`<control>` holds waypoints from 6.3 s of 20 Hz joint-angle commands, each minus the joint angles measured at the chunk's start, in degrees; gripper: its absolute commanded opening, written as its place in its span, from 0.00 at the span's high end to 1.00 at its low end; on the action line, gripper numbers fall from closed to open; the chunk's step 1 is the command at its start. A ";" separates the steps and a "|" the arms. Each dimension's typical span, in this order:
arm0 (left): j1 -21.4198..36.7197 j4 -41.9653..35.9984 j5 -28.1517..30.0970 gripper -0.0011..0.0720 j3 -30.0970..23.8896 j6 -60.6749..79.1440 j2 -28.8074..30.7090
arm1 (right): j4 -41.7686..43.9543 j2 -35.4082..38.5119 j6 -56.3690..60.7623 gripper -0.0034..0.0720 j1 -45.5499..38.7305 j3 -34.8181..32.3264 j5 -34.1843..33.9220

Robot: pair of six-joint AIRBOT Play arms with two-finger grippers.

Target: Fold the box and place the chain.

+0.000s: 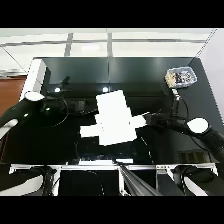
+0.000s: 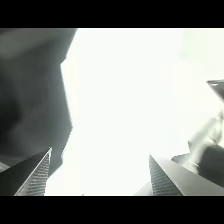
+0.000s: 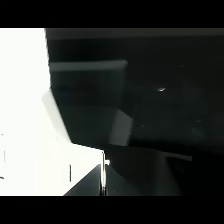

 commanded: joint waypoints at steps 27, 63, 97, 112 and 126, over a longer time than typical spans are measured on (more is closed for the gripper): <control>-10.16 16.09 -22.05 0.96 19.65 16.65 -17.25 | -20.87 0.22 -22.93 0.02 1.25 13.68 26.05; -20.63 25.86 9.03 0.95 11.76 44.28 -7.98 | -17.92 -14.91 -58.99 0.02 17.90 7.82 9.42; -20.63 25.42 9.01 0.95 11.76 44.28 -7.98 | 8.13 -17.33 -76.04 0.02 7.41 11.45 5.33; -20.63 25.42 8.98 0.95 11.76 44.28 -7.98 | 9.14 -26.95 -84.52 0.02 6.62 12.07 9.92; -20.63 25.42 8.98 0.95 11.76 44.28 -7.98 | 3.82 -28.13 -78.90 0.02 8.33 13.31 8.31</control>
